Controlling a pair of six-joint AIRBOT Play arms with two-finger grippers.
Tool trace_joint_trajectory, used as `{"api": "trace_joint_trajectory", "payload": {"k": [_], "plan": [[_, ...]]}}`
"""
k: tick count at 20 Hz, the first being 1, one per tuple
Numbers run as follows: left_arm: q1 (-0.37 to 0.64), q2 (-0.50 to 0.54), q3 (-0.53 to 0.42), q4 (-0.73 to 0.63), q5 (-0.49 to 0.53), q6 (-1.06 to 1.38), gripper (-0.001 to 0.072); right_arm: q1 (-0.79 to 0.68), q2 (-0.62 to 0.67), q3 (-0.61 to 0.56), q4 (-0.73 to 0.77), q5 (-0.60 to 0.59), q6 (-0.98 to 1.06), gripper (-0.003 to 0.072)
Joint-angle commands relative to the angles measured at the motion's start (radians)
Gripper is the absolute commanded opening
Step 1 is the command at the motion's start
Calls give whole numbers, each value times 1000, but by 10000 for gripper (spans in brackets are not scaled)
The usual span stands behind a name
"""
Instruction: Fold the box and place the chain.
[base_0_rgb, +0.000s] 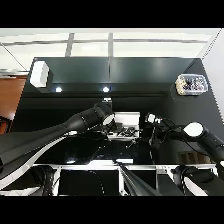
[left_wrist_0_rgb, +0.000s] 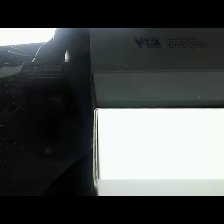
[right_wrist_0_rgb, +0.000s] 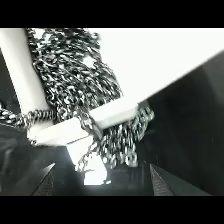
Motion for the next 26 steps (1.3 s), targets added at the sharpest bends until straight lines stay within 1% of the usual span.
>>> {"api": "trace_joint_trajectory", "payload": {"k": [1, 5, 9, 10, 11, 13, 14, 16, 18, 19, 21, 24, 25, 26], "plan": [[0, 0, 0, 0, 0, 0, 29, 31, -78, -9, 81, -92, -183, 699], [0, 0, 0, 0, 0, 0, 29, 42, -106, -9, 103, -136, -212, 699], [0, 0, 0, 0, 0, 0, 29, 90, -131, -9, 102, -192, -213, 695], [0, 0, 0, 0, 0, 0, 29, 97, -131, -9, 97, -199, -212, 519], [0, 0, 0, 0, 0, 0, 29, 97, -131, -9, 97, -201, -207, 427], [0, 0, 0, 0, 0, 0, 29, 96, -121, -6, 93, -200, -164, 36], [0, 0, 0, 0, 0, 0, 29, 95, -108, -2, 73, -200, -123, 13], [0, 0, 0, 0, 0, 0, 29, 89, -68, 13, -42, -194, 27, 15], [0, 0, 0, 0, 0, 0, 29, 71, -13, 43, -151, -141, 199, 14], [0, 0, 0, 0, 0, 0, 29, 56, 13, 72, -192, -79, 290, 14], [0, 0, 0, 0, 0, 0, 29, 34, 56, 151, -199, 85, 418, 14], [0, 0, 0, 0, 0, 0, 29, 30, 92, 323, -161, 360, 586, 15], [0, 0, 0, 0, 0, 0, 29, 31, 92, 385, -130, 431, 626, 15], [0, 0, 0, 0, 0, 0, 29, 30, 92, 429, -92, 469, 657, 15]]}}
